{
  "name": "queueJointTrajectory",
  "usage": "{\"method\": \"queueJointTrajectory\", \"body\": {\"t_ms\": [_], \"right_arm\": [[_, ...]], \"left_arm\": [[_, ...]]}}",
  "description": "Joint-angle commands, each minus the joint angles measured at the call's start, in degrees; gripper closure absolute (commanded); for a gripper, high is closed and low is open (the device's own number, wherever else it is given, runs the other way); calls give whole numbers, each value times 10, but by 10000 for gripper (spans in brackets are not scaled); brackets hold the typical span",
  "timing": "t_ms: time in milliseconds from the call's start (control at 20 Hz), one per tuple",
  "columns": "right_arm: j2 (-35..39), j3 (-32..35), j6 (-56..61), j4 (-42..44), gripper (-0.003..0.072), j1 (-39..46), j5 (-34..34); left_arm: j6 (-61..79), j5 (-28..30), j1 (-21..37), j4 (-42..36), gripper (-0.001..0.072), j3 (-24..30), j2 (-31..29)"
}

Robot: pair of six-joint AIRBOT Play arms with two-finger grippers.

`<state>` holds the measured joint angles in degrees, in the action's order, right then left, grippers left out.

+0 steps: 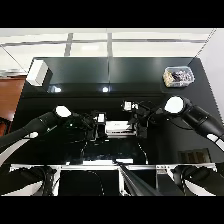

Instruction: Fold the box and place the chain.

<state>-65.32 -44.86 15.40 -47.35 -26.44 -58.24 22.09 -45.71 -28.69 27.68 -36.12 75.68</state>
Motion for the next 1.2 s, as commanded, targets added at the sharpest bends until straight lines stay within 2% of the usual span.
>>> {"method": "queueJointTrajectory", "body": {"t_ms": [0, 150, 200, 250, 1000, 1050, 1150], "right_arm": [[-4, 0, 0, 3, 487, -9, 2], [-5, 0, 0, 3, 485, -12, 5], [-5, 0, 0, 3, 402, -12, 5], [-5, 0, 0, 3, 371, -12, 6], [-5, 2, 4, 2, 380, -12, 19], [-5, 2, 4, 2, 472, -12, 21], [-5, 2, 4, 2, 487, -12, 21]], "left_arm": [[0, 0, 0, -1, 310, 0, 0], [0, 0, 0, -1, 309, 0, 0], [0, 0, 0, -1, 310, 0, 0], [0, 0, 0, -1, 309, 0, 0], [0, 0, 0, -1, 310, 0, 0], [0, 0, 0, -1, 309, 0, 0], [0, 0, 0, -1, 310, 0, 0]]}}
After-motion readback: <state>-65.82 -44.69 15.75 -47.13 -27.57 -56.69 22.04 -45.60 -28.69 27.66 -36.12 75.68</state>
